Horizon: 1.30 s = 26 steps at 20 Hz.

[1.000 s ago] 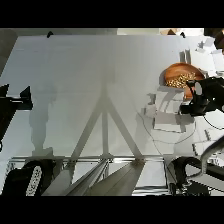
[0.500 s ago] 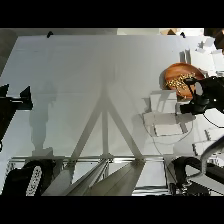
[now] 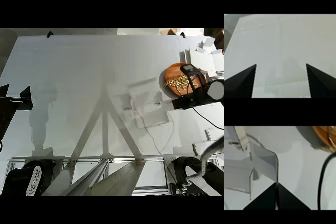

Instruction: Fold the box and place the chain.

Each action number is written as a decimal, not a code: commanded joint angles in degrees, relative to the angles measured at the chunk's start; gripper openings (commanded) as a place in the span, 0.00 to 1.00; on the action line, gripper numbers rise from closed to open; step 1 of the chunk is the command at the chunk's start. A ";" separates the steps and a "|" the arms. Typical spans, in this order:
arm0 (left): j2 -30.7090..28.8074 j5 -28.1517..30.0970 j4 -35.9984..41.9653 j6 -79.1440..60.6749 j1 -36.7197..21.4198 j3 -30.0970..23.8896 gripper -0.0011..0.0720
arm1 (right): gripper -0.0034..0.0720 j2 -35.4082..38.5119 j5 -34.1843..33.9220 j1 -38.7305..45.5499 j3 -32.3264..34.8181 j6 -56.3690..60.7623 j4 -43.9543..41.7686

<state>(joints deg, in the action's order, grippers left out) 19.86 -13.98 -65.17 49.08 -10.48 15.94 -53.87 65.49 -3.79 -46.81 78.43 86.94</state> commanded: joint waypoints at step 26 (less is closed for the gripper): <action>-0.04 0.02 -0.02 -0.02 0.04 -0.04 0.96 | 0.06 1.97 -30.49 -8.63 19.12 -4.96 -21.27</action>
<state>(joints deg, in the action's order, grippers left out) 19.88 -13.96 -65.17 49.08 -10.48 15.94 -51.94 35.18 -12.36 -27.73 73.49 65.54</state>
